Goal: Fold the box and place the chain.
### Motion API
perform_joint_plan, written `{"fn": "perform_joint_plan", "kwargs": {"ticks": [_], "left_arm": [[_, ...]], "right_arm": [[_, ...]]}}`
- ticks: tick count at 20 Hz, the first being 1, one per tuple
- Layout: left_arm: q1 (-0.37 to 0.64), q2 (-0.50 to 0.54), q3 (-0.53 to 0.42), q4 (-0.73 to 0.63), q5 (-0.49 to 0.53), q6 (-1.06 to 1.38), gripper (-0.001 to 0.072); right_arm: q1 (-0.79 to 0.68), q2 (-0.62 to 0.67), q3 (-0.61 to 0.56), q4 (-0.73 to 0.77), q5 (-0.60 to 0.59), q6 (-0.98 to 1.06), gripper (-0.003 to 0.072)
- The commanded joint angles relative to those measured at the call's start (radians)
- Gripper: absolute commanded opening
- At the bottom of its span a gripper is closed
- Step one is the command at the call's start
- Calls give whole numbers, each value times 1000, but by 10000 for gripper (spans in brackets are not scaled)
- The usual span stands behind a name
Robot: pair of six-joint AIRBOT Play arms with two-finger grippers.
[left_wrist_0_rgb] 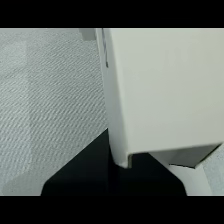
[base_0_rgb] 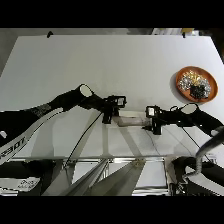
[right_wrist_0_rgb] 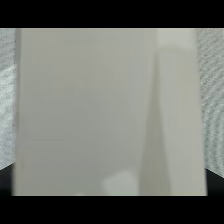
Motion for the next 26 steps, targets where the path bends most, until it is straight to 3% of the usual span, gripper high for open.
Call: {"fn": "perform_joint_plan", "kwargs": {"ticks": [1, 9, 10, 12, 13, 14, 18, 21, 24, 26], "left_arm": [[0, 0, 0, 0, 0, 0, 18], [3, 6, 0, -2, 0, -3, 41], [4, 15, 0, 6, 1, -3, 116], [4, 43, 0, 51, 1, -14, 356], [4, 60, 0, 87, 2, -50, 416], [4, 81, 0, 144, 5, -105, 455], [4, 181, 0, 471, -14, -460, 461], [4, 270, 0, 643, -95, -665, 425], [-6, 349, 0, 637, -229, -684, 3], [-35, 380, 0, 571, -278, -689, 3]], "right_arm": [[1, 0, -1, 0, 0, 0, 336], [1, 0, -1, 0, 0, 0, 336], [1, 0, -1, 0, 0, 0, 336], [1, 0, -1, -1, 0, 0, 336], [1, 0, -1, 0, 0, 0, 336], [1, 0, -1, -1, 0, 0, 336], [1, 0, -1, 0, 0, 0, 336], [1, 0, -1, -1, 0, 0, 336], [1, 0, -1, -1, 0, 0, 336], [1, 0, -1, -1, 0, 0, 336]]}}
